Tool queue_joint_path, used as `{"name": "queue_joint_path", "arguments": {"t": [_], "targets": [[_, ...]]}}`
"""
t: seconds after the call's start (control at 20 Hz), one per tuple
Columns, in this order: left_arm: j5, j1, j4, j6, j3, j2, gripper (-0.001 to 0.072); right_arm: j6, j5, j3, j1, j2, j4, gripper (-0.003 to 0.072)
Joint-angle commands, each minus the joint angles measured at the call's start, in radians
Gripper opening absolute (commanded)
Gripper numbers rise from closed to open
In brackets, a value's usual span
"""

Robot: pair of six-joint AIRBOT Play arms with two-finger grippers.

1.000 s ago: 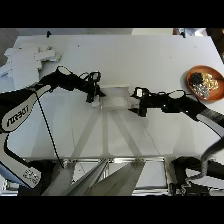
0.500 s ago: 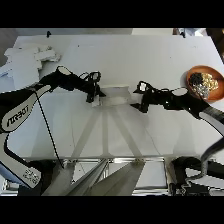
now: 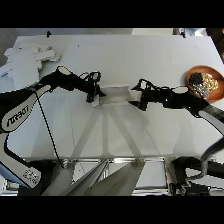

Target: Fold the box and place the chain.

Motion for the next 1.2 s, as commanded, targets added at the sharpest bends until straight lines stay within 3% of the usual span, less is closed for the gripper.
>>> {"name": "queue_joint_path", "arguments": {"t": [0.0, 0.35, 0.7, 1.15], "targets": [[0.0, 0.0, 0.001, 0.0, 0.001, 0.0, 0.0017, -0.004, 0.006, 0.036, -0.014, -0.02, 0.01, 0.0694], [0.0, 0.0, 0.001, 0.0, 0.001, 0.0, 0.0017, 0.091, 0.158, 0.147, -0.028, -0.108, -0.142, 0.0694], [0.0, 0.0, 0.001, 0.0, 0.001, 0.0, 0.0017, 0.117, 0.217, 0.25, -0.028, -0.232, -0.189, 0.0694], [0.0, 0.0, 0.001, 0.0, 0.001, 0.0, 0.0017, 0.068, 0.245, 0.257, -0.027, -0.284, -0.154, 0.0694]]}}
